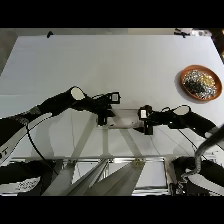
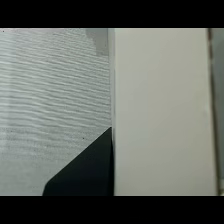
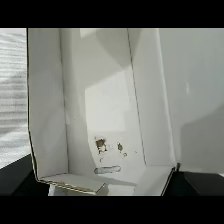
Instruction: Fold the box and place the chain.
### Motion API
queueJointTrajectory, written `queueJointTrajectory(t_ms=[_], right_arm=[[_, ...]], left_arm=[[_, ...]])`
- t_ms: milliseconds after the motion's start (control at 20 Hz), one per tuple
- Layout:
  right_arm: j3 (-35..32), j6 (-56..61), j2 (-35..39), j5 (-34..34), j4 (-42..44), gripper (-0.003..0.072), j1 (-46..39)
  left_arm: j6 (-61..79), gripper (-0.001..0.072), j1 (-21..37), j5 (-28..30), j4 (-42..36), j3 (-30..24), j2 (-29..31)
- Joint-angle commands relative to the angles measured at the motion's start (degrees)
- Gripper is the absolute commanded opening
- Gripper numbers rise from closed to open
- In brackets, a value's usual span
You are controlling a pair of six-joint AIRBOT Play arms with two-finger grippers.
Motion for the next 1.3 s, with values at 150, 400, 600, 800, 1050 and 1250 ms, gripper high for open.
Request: queueJointTrajectory(t_ms=[150,400,600,800,1050,1250], right_arm=[[0.20,-1.38,-1.01,1.05,0.42,0.0649,-0.39],[0.63,-3.26,-3.10,1.16,1.70,0.0644,-0.39],[1.53,-3.23,-4.07,1.14,1.75,0.0532,-0.39],[1.53,-3.23,-4.07,1.33,1.33,0.0462,-1.31],[1.53,-3.23,-4.07,1.33,1.16,0.0461,-1.40],[1.53,-3.23,-4.07,1.38,1.22,0.0463,-1.40]], left_arm=[[-0.02,0.0011,-0.02,0.07,-0.02,-0.02,0.00],[-0.02,0.0011,-0.02,0.04,-0.02,-0.02,0.00],[-0.02,0.0011,-0.02,0.07,-0.02,-0.02,0.00],[-0.02,0.0011,-0.02,0.07,-0.02,-0.02,0.00],[-0.02,0.0011,-0.02,0.07,-0.02,-0.02,0.00],[-0.02,0.0011,-0.02,0.07,-0.02,-0.02,0.00]])
